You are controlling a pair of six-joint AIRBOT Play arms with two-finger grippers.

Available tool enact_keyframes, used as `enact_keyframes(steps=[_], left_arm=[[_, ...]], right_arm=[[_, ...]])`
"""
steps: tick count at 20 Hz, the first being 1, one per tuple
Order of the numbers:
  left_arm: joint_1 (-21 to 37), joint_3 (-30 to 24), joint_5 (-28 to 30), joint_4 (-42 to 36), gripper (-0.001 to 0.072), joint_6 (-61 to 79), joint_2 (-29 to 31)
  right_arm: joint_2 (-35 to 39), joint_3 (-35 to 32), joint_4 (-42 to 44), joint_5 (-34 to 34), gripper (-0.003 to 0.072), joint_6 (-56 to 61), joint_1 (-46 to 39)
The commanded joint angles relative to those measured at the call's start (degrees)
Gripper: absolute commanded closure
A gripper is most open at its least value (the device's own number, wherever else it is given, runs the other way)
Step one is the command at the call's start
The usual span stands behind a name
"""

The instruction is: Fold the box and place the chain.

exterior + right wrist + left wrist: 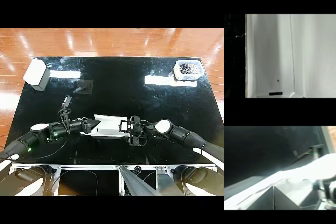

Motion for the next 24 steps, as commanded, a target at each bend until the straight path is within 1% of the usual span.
enact_keyframes(steps=[1,5,7,11,14,16,17,21,24], left_arm=[[-0.11,1.77,-2.89,0.00,0.0691,1.20,0.33],[-0.13,4.09,-3.76,-0.07,0.0691,1.20,0.33],[-0.17,4.74,-1.97,-0.66,0.0692,1.20,0.26],[-2.99,4.74,7.50,-1.49,0.0692,1.22,0.07],[-7.13,4.74,17.62,-2.27,0.0692,1.16,0.04],[-9.60,4.76,22.10,-2.67,0.0692,1.14,0.02],[-10.51,4.76,23.23,-2.71,0.0692,1.14,-0.20],[-12.92,4.76,23.39,-2.80,0.0692,0.94,-1.95],[-13.14,5.16,22.88,-2.93,0.0692,0.90,-1.99]], right_arm=[[-0.02,0.02,0.04,0.00,0.0156,0.04,0.04],[-0.02,0.02,0.04,0.00,0.0156,0.04,0.04],[-0.02,0.02,0.04,0.00,0.0156,0.04,0.04],[-0.02,0.02,0.04,0.02,0.0156,0.04,0.04],[-0.02,0.02,0.02,0.00,0.0156,0.07,0.04],[-0.02,0.02,0.04,0.00,0.0157,0.07,0.04],[-0.02,0.02,0.04,0.00,0.0157,0.07,0.04],[-0.02,0.02,0.02,0.00,0.0156,0.04,0.04],[-0.02,0.02,0.04,0.00,0.0157,0.07,0.04]])
